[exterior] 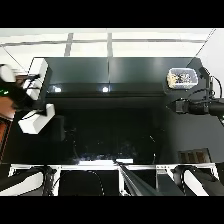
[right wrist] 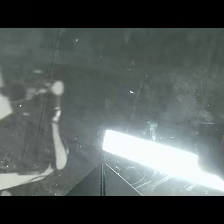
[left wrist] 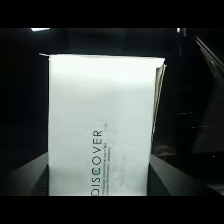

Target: Fold the box and place the chain.

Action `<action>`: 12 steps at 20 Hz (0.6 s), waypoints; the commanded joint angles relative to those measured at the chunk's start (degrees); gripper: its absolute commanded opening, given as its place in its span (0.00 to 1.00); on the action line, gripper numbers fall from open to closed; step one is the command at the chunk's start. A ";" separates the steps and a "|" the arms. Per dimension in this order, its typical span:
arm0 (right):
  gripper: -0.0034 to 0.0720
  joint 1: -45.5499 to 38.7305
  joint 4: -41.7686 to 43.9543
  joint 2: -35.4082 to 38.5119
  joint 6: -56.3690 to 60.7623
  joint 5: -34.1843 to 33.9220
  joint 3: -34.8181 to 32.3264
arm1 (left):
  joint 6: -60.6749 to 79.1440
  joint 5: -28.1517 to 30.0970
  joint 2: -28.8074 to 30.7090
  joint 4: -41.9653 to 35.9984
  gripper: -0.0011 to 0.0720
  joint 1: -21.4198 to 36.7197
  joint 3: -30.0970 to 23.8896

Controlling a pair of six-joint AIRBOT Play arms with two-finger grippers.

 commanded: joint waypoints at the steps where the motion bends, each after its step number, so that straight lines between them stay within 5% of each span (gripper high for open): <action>1: 0.07 -0.04 0.04 0.07 0.02 -1.14 0.04 | 0.66 0.31 1.11 -0.39 0.47 13.05 -2.71; 8: 0.07 -0.04 0.22 0.07 0.04 -3.45 0.04 | 17.40 13.55 1.05 -5.40 0.47 28.02 -2.73; 12: 0.07 -0.02 0.22 0.07 0.04 -6.10 0.04 | 25.77 21.49 0.24 -10.99 0.47 29.11 -2.71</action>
